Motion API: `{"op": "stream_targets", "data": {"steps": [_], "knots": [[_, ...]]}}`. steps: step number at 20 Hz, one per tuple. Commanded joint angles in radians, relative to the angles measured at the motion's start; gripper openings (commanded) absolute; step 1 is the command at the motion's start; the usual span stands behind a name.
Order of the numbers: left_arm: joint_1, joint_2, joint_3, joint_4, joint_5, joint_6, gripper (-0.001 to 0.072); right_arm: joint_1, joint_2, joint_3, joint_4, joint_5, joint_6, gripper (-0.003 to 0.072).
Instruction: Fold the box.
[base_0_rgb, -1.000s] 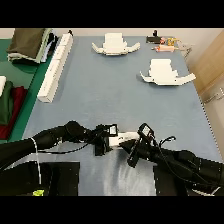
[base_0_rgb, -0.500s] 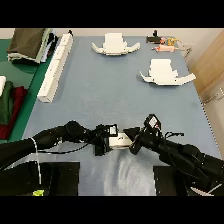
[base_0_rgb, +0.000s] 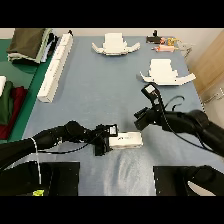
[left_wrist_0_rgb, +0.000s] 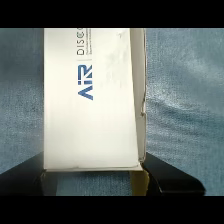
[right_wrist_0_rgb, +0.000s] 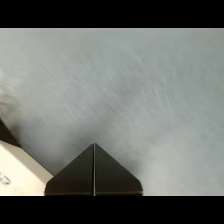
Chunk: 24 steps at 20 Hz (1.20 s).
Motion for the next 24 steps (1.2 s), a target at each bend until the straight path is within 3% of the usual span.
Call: {"op": "stream_targets", "data": {"steps": [1,5,8,11,13,15,17,22,24], "knots": [[0.0,0.0,0.0,0.0,0.013,0.011,0.054,-0.076,-0.19,0.172,-0.198,-0.339,0.299,0.0004],[0.029,0.009,0.006,0.0,0.072,-0.006,0.054,-0.078,-0.285,0.196,-0.199,-0.344,0.321,0.0004],[0.109,0.079,0.007,0.015,0.066,-0.15,0.054,-0.078,-0.291,0.196,-0.202,-0.344,0.321,0.0004],[0.247,0.199,0.007,0.194,0.055,-0.42,0.054,-0.078,-0.291,0.196,-0.203,-0.344,0.321,0.0003],[0.377,0.286,0.007,0.404,-0.038,-0.661,0.054,-0.078,-0.291,0.196,-0.202,-0.344,0.321,0.0004],[0.52,0.367,0.007,0.637,-0.215,-0.829,0.054,-0.078,-0.291,0.196,-0.202,-0.344,0.321,0.0004],[0.665,0.447,0.007,0.767,-0.365,-0.92,0.054,-0.078,-0.291,0.196,-0.202,-0.344,0.321,0.0003],[0.97,0.594,0.005,0.778,-0.526,-0.92,0.054,-0.078,-0.291,0.196,-0.202,-0.344,0.321,0.0004],[1.083,0.602,0.003,0.782,-0.53,-0.912,0.054,-0.078,-0.291,0.196,-0.203,-0.344,0.321,0.0004]]}}
